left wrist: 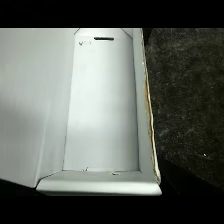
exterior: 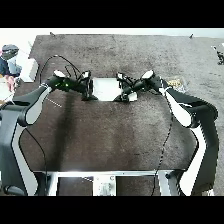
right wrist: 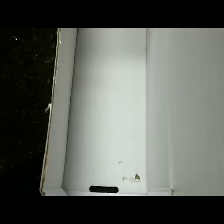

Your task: Fold the box and place the chain.

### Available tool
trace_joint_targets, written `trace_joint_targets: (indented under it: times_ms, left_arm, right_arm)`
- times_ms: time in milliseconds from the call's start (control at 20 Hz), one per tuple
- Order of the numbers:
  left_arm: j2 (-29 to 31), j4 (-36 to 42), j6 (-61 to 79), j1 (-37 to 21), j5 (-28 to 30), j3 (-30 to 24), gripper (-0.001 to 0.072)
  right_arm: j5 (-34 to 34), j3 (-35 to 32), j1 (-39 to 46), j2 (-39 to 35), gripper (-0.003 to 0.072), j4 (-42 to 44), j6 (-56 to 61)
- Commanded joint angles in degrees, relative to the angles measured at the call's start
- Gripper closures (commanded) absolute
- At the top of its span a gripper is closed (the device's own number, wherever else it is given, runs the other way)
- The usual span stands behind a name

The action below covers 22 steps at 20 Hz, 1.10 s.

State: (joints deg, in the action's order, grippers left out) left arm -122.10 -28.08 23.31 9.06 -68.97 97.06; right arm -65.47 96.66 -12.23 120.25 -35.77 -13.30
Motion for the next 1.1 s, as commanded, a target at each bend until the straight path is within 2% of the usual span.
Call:
trace_joint_targets:
  times_ms: [0,450,550,600,650,1000,1050]
  left_arm:
    - [-0.7,-3.0,-0.3,0.1,2.4,-0.1,0.0113]
    - [-0.7,-0.1,2.9,0.0,0.7,-0.1,0.0115]
    - [-0.7,2.0,3.3,0.0,-0.6,-0.1,0.03]
    - [-0.7,2.7,4.1,0.0,-2.0,-0.1,0.0299]
    - [-0.7,2.8,4.2,0.1,-2.3,-0.1,0.0363]
    - [-0.9,2.4,3.2,0.0,-1.0,-0.2,0.0352]
    - [-0.9,1.9,3.1,0.0,-0.5,-0.2,0.0231]
  right_arm:
    - [-0.1,0.0,-0.1,0.0,0.0245,0.0,0.0]
    - [-0.1,0.0,-0.1,0.0,0.0245,0.0,0.0]
    - [-0.1,0.0,-0.1,0.0,0.0245,0.0,0.0]
    - [-0.1,0.0,-0.1,0.0,0.0245,0.0,0.0]
    - [-0.1,0.0,-0.1,0.0,0.0245,0.0,0.0]
    - [-0.1,0.0,-0.1,0.0,0.0245,0.0,0.0]
    - [-0.1,0.0,-0.1,0.0,0.0245,0.0,0.0]
